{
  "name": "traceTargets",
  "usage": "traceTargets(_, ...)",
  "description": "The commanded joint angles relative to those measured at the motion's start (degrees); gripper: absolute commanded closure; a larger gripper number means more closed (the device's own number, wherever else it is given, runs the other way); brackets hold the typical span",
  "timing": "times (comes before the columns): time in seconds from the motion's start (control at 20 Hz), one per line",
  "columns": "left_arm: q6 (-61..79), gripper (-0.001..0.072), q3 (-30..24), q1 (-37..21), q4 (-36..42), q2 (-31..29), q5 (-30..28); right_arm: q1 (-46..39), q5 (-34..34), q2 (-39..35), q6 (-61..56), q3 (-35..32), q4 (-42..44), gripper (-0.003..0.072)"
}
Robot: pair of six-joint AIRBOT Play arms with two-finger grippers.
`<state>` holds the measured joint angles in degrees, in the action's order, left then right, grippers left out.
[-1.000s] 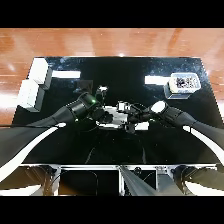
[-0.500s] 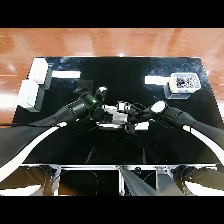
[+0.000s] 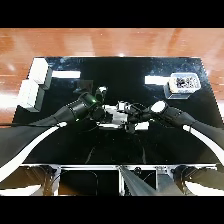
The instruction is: Fold the box and place the chain.
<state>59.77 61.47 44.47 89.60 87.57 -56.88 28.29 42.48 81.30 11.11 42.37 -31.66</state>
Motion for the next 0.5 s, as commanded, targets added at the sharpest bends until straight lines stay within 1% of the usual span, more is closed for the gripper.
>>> traceTargets(0.0, 0.02, 0.0670, -0.04, 0.04, 0.52, 0.02, -0.63, 0.04, 0.44, 0.04, -0.02, 0.00, -0.07, 0.0058)
traceTargets(0.25, 0.00, 0.0662, -0.02, 0.04, 1.11, 0.02, -1.40, 0.04, 0.66, 0.04, -0.02, 0.00, -0.07, 0.0058)
traceTargets(0.3, 0.00, 0.0576, 0.15, 0.04, 1.11, 0.02, -1.64, 0.04, 0.81, 0.04, -0.02, 0.00, -0.07, 0.0058)
traceTargets(0.35, 0.00, 0.0415, 0.66, 0.04, 1.09, 0.00, -2.01, 0.04, 0.85, 0.04, -0.02, 0.00, -0.09, 0.0058)
traceTargets(0.4, 0.00, 0.0286, 1.44, 0.04, 1.03, 0.00, -2.54, 0.04, 0.85, 0.04, -0.02, -0.02, -0.09, 0.0058)
traceTargets(0.45, 0.02, 0.0273, 2.34, 0.04, 0.74, 0.00, -2.95, 0.04, 0.87, 0.04, -0.02, 0.00, -0.09, 0.0058)
